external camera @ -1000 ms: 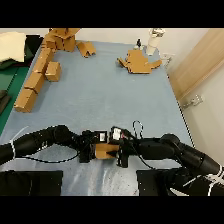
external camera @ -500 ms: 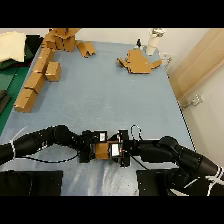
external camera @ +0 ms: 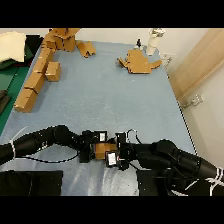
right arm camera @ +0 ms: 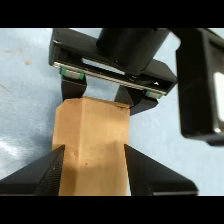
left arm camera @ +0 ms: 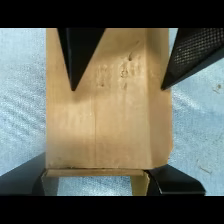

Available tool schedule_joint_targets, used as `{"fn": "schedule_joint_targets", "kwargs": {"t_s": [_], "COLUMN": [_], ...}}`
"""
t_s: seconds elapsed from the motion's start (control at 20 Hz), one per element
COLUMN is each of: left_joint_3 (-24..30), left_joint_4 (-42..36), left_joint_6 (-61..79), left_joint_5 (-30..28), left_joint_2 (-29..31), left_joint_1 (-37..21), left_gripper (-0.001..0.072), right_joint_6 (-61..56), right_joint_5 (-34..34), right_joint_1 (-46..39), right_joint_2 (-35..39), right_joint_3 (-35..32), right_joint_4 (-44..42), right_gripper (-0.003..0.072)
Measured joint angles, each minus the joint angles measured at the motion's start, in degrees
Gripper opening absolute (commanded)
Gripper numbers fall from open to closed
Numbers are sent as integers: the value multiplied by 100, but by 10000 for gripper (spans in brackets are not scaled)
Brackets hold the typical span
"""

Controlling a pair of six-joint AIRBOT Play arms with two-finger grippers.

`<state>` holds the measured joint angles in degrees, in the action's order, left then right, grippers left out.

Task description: Fold the box.

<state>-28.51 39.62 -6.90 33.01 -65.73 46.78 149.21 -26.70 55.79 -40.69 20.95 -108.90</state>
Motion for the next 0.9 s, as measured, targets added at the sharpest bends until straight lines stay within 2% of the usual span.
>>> {"fn": "schedule_joint_targets", "kwargs": {"t_s": [0.3,0.65,0.75,0.9], "left_joint_3": [0,0,0,0], "left_joint_4": [0,0,0,0], "left_joint_6": [0,0,-2,0], "left_joint_5": [0,2,2,2], "left_joint_2": [0,0,0,0], "left_joint_1": [0,0,0,0], "left_gripper": [460,460,460,460], "right_joint_6": [-1720,-2736,-3237,-3954], "right_joint_5": [293,382,393,389], "right_joint_1": [551,970,1080,1202], "right_joint_2": [0,0,0,0], "right_joint_3": [-103,-203,-232,-249], "right_joint_4": [1617,2594,3080,3814], "right_gripper": [579,557,484,471]}}
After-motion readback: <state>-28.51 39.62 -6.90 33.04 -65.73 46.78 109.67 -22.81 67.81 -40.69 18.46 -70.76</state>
